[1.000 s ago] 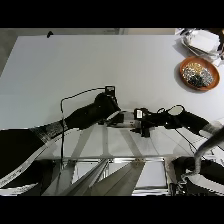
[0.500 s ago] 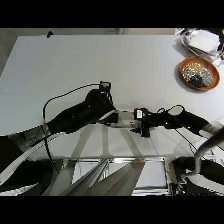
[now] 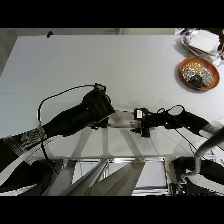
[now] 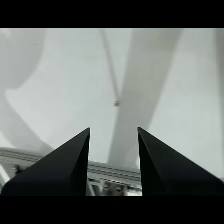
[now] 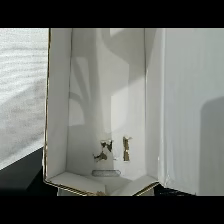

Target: Fold the box and place the chain.

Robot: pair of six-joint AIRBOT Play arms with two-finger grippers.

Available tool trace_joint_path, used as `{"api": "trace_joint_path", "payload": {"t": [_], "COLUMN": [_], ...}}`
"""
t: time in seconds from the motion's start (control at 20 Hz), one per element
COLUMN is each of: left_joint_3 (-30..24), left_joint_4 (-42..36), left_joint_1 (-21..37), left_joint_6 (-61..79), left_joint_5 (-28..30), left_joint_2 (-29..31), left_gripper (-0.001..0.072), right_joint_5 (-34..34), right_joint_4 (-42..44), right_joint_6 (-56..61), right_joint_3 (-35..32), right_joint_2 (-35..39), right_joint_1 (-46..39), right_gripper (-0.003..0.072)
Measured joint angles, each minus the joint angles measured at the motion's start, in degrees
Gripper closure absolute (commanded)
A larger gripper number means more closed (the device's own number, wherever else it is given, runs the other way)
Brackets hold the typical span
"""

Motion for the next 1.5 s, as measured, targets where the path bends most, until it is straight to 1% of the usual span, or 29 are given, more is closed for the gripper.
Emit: {"api": "trace_joint_path", "payload": {"t": [0.2, 0.3, 0.35, 0.4, 0.5, 0.65, 0.7, 0.8, 0.95, 1.0, 1.1, 1.2, 1.4, 1.5], "left_joint_3": [0.02, -0.26, -0.90, -2.16, -6.40, -14.99, -18.05, -23.04, -27.36, -28.15, -29.07, -29.57, -29.97, -30.05], "left_joint_4": [2.99, 1.03, -2.01, -6.40, -13.92, -19.80, -21.14, -22.80, -24.37, -25.14, -29.05, -34.99, -47.43, -51.74], "left_joint_1": [-0.26, -0.68, -0.79, -0.81, -0.42, 2.47, 4.33, 8.92, 16.41, 18.78, 22.14, 23.93, 25.38, 25.64], "left_joint_6": [3.30, 11.80, 18.01, 25.27, 38.27, 51.10, 53.70, 57.44, 61.70, 64.08, 72.19, 83.91, 107.65, 116.10], "left_joint_5": [-1.42, 0.24, 2.21, 5.68, 15.47, 29.44, 32.89, 37.73, 41.29, 42.21, 44.33, 46.03, 47.43, 47.89], "left_joint_2": [0.02, 0.28, 0.90, 2.03, 5.57, 12.24, 14.47, 17.92, 19.78, 19.80, 19.34, 18.56, 15.96, 14.10], "left_gripper": [0.0359, 0.0361, 0.0363, 0.0366, 0.0367, 0.0349, 0.0322, 0.0010, 0.0000, -0.0001, -0.0001, 0.0000, 0.0002, 0.0003], "right_joint_5": [0.00, 0.00, 0.00, 0.02, 0.02, 0.02, 0.02, 0.04, 0.04, 0.04, 0.04, 0.04, 0.04, 0.04], "right_joint_4": [0.00, 0.00, 0.00, 0.00, 0.00, 0.00, 0.00, 0.00, 0.00, 0.00, 0.00, 0.00, 0.00, 0.00], "right_joint_6": [0.00, 0.00, 0.00, 0.00, 0.00, 0.00, 0.00, 0.02, 0.00, 0.02, 0.02, 0.00, 0.02, 0.00], "right_joint_3": [0.00, 0.00, 0.00, 0.00, 0.00, 0.00, 0.00, 0.00, 0.00, 0.00, 0.00, 0.00, 0.00, 0.00], "right_joint_2": [0.00, 0.00, 0.00, 0.00, 0.00, 0.00, 0.00, 0.00, 0.00, 0.00, 0.00, 0.00, 0.00, 0.00], "right_joint_1": [0.00, 0.00, 0.00, 0.00, 0.00, 0.00, 0.00, 0.00, 0.00, 0.00, 0.00, 0.00, 0.00, 0.00], "right_gripper": [0.0290, 0.0290, 0.0290, 0.0290, 0.0290, 0.0290, 0.0290, 0.0290, 0.0290, 0.0290, 0.0290, 0.0290, 0.0290, 0.0290]}}
